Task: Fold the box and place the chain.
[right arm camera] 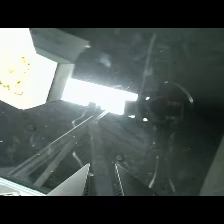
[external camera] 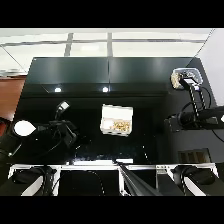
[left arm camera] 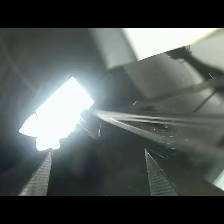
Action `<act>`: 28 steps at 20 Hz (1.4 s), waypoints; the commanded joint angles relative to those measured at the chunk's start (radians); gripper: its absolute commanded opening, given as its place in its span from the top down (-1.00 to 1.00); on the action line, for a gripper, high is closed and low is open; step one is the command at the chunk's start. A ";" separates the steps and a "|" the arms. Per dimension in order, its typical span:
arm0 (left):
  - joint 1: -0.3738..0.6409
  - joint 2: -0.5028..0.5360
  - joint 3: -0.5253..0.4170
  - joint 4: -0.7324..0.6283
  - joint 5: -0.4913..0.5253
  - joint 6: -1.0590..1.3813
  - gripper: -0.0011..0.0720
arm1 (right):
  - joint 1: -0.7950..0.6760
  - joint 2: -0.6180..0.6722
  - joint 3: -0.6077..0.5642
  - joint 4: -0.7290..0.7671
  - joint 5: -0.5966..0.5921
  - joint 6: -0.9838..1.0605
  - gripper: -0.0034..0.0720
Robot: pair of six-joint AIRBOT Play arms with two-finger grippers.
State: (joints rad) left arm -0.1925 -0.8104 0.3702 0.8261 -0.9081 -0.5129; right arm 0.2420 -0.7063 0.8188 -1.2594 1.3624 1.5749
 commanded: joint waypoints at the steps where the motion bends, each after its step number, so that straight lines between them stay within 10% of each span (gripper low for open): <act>1: -0.033 -0.046 0.013 -0.109 0.138 0.506 -0.97 | 0.011 0.001 -0.017 0.058 -0.009 0.008 0.38; 13: -0.141 -0.499 0.306 -0.128 0.039 0.753 -0.95 | 0.042 0.001 -0.017 0.082 -0.030 0.029 0.38; 28: -0.214 -0.523 0.328 -0.135 0.035 0.797 -0.95 | 0.041 0.001 -0.017 0.122 -0.046 0.044 0.38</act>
State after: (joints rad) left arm -0.3965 -1.3327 0.6971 0.6949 -0.8730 0.2817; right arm 0.2829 -0.7063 0.8024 -1.1404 1.3216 1.6203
